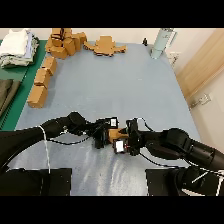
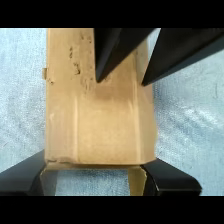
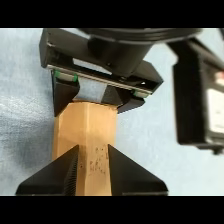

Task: Fold the box.

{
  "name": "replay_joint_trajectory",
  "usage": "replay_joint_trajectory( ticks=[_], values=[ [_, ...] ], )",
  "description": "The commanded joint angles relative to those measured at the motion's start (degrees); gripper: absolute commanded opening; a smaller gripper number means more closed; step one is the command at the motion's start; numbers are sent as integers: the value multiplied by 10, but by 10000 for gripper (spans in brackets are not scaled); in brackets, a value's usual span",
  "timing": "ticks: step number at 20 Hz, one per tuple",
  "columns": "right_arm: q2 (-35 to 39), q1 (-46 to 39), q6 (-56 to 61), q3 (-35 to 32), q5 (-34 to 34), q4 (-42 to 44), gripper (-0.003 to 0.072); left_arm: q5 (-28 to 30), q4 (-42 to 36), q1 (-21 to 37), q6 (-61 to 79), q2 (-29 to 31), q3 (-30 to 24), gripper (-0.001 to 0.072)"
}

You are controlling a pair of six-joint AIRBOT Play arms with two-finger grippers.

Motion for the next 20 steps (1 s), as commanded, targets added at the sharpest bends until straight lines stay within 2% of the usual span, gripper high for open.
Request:
replay_joint_trajectory(
  ticks=[1,6,14,16,18,19,20],
  values=[
    [11,0,2,0,2,-5,268,0,0,0,0,0,0,299],
    [10,-2,7,0,32,-67,268,0,0,0,0,0,0,300],
    [-18,-4,12,0,28,-42,259,0,0,0,0,0,0,299],
    [-19,-4,12,0,17,-21,149,0,0,0,0,0,0,299],
    [-19,-4,12,0,4,-7,127,0,0,0,0,0,0,299],
    [-19,-4,12,0,-3,-3,79,0,0,0,0,0,0,299],
    [-19,-4,12,0,-7,3,79,0,0,0,0,0,0,300]
  ],
)
